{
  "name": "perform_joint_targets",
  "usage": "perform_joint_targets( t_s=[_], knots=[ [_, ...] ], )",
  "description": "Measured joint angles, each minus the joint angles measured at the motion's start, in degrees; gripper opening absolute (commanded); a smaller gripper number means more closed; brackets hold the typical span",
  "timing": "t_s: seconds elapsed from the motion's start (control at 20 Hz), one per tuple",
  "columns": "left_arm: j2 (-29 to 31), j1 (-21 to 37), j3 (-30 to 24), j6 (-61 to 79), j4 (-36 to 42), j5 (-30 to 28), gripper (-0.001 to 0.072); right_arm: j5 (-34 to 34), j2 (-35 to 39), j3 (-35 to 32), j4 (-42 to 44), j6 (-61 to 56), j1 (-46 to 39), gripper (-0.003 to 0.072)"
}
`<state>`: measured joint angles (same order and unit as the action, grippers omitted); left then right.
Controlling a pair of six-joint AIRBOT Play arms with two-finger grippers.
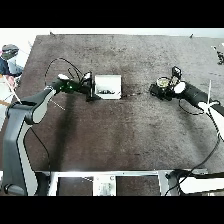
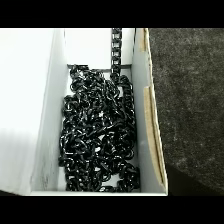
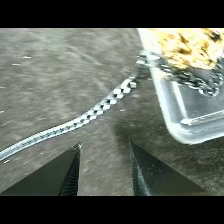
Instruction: Fold the box and place the chain.
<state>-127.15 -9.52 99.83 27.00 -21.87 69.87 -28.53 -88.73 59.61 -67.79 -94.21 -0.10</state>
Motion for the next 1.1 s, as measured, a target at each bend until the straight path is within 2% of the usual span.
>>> perform_joint_targets(
  t_s=[0.35,0.4,0.45,0.7,0.75,0.8,1.0,1.1],
  knots=[
    [0.0,0.0,0.0,0.0,0.0,0.0,0.0177,-0.2,-5.2,4.7,0.6,-1.4,0.9,0.0334],
    [0.0,0.0,0.0,0.0,0.0,0.0,0.0177,0.0,-5.5,5.0,0.6,-1.6,1.0,0.0313],
    [0.0,0.0,0.0,0.0,0.0,0.0,0.0177,0.1,-5.8,5.2,0.6,-1.8,1.1,0.0208],
    [0.0,0.0,0.0,0.0,0.0,0.0,0.0177,-0.9,-9.0,7.5,0.5,-2.5,1.6,0.0208],
    [0.0,0.0,0.0,0.0,0.0,0.0,0.0177,-1.5,-9.9,8.3,0.2,-2.7,1.8,0.0172],
    [0.0,0.0,0.0,0.0,0.0,0.0,0.0177,-1.7,-10.8,9.1,-0.4,-2.8,2.1,0.0013],
    [0.0,0.0,0.0,0.0,0.0,0.0,0.0177,-1.8,-11.8,11.3,-2.2,-2.9,4.2,0.0011],
    [0.0,0.0,0.0,0.0,0.0,0.0,0.0177,-4.4,-10.0,11.6,-2.3,-2.4,5.6,0.0011]
  ],
)
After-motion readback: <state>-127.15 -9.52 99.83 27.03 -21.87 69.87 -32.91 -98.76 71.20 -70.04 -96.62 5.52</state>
